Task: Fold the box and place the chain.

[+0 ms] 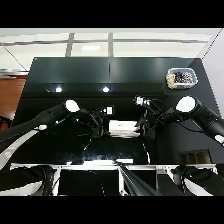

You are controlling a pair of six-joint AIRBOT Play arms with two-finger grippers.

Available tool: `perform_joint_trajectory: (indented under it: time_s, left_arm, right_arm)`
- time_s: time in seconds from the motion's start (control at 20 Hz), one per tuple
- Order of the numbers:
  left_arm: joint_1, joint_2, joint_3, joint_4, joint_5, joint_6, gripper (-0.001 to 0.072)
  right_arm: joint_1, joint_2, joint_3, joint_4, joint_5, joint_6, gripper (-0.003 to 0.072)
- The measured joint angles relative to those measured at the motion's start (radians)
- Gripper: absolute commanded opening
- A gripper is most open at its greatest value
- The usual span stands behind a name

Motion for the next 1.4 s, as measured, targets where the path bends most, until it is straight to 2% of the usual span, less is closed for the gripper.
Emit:
perform_joint_trajectory:
  time_s: [0.45, 0.65, 0.7, 0.75, 0.9, 1.05, 1.25, 1.4]
  left_arm:
    - [0.000, 0.000, 0.000, 0.000, 0.003, 0.001, 0.0388]
    - [0.000, 0.000, 0.000, 0.000, 0.003, -0.002, 0.0388]
    - [0.000, 0.000, 0.000, 0.000, 0.003, -0.002, 0.0388]
    - [0.000, 0.000, 0.000, -0.001, 0.003, -0.002, 0.0388]
    - [0.000, 0.000, 0.000, 0.000, 0.003, -0.002, 0.0388]
    - [0.000, 0.000, 0.000, 0.000, 0.002, -0.001, 0.0388]
    - [0.000, 0.000, 0.000, 0.000, 0.003, 0.001, 0.0388]
    - [0.000, 0.000, 0.000, 0.000, 0.003, 0.001, 0.0392]
  right_arm:
    - [0.000, 0.000, -0.042, -0.008, -0.036, 0.004, 0.0284]
    - [-0.018, 0.022, -0.013, 0.012, 0.011, 0.074, 0.0272]
    - [-0.036, 0.032, -0.005, 0.014, 0.035, 0.112, 0.0112]
    - [-0.058, 0.039, 0.001, 0.014, 0.063, 0.155, 0.0000]
    - [-0.135, 0.052, -0.025, 0.051, 0.139, 0.294, -0.0001]
    - [-0.162, 0.050, -0.098, 0.227, 0.153, 0.364, -0.0001]
    - [-0.126, 0.012, -0.151, 0.396, 0.044, 0.409, 0.0000]
    - [-0.089, -0.022, -0.163, 0.420, -0.056, 0.471, 0.0000]
